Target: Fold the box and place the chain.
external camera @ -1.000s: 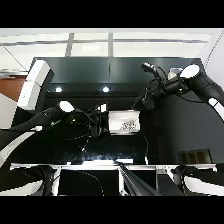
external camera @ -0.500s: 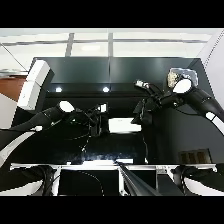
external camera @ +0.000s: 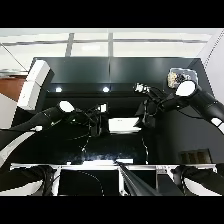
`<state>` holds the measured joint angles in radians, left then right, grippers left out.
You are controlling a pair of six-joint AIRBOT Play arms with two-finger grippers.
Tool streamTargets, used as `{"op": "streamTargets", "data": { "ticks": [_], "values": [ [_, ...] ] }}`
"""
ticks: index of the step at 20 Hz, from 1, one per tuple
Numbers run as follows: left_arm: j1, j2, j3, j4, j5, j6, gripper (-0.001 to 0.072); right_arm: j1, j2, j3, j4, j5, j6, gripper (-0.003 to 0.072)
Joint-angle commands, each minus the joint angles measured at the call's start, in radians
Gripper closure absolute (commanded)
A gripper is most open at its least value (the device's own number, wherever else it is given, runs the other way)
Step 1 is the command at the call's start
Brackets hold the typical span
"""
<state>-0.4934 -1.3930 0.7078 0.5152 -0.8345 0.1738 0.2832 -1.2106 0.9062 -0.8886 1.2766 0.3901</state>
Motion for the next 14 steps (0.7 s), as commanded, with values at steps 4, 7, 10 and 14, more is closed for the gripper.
{"op": "streamTargets", "data": {
  "ticks": [4, 7, 10, 14],
  "values": [
    [-0.001, -0.001, 0.000, 0.000, 0.000, 0.000, 0.0271, 0.061, 0.023, -0.032, -0.106, -0.055, 0.086, -0.0012],
    [-0.001, -0.001, 0.000, 0.000, 0.000, 0.000, 0.0272, 0.102, 0.023, -0.036, -0.161, -0.105, 0.127, -0.0012],
    [-0.001, -0.001, 0.000, 0.000, 0.000, 0.000, 0.0272, 0.115, 0.023, -0.036, -0.164, -0.127, 0.127, -0.0011],
    [-0.001, -0.001, 0.000, 0.000, 0.000, 0.000, 0.0271, 0.116, 0.023, -0.036, -0.160, -0.125, 0.127, 0.0229]
  ]
}}
